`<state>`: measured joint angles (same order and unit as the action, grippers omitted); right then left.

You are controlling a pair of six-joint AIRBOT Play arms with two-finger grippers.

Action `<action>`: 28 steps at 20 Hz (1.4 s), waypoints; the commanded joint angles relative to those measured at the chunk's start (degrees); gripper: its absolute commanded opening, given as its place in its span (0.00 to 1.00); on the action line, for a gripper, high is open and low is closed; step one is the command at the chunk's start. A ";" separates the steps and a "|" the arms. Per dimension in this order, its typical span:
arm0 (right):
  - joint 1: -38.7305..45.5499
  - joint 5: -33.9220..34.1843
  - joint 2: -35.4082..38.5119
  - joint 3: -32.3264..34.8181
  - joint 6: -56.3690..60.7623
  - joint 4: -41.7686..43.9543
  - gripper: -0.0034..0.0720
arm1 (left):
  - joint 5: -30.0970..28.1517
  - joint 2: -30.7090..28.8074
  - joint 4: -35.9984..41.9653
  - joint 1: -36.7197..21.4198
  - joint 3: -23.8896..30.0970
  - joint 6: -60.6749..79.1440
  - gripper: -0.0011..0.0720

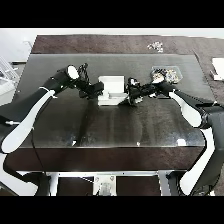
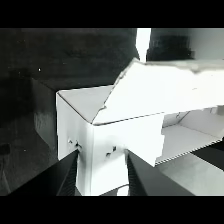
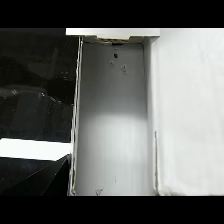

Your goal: Fold the box and place the chain.

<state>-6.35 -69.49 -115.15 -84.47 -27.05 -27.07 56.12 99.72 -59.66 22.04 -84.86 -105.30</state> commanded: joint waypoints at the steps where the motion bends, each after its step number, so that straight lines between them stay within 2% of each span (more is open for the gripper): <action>1: 0.00 -0.02 0.00 0.00 0.00 0.04 0.68 | 1.33 0.44 -4.76 0.79 -0.26 -3.87 0.49; 5: 0.00 -0.02 0.00 -0.02 0.00 0.04 0.68 | 3.69 0.92 -7.67 1.14 -0.83 -5.88 0.49; 10: 0.00 -0.02 0.00 -0.02 0.00 0.04 0.68 | 9.31 3.52 -10.43 1.38 -5.73 -6.49 0.49; 25: 0.00 -0.02 0.00 0.00 -0.02 0.04 0.68 | 8.76 4.31 -13.73 3.39 -10.01 -8.76 0.49; 28: 0.00 -0.02 0.00 0.00 -0.02 0.04 0.68 | 14.03 7.91 -13.73 3.41 -15.10 -9.77 0.49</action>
<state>-6.31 -69.45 -115.15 -84.47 -27.03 -27.00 66.61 105.51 -73.12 25.34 -96.66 -114.21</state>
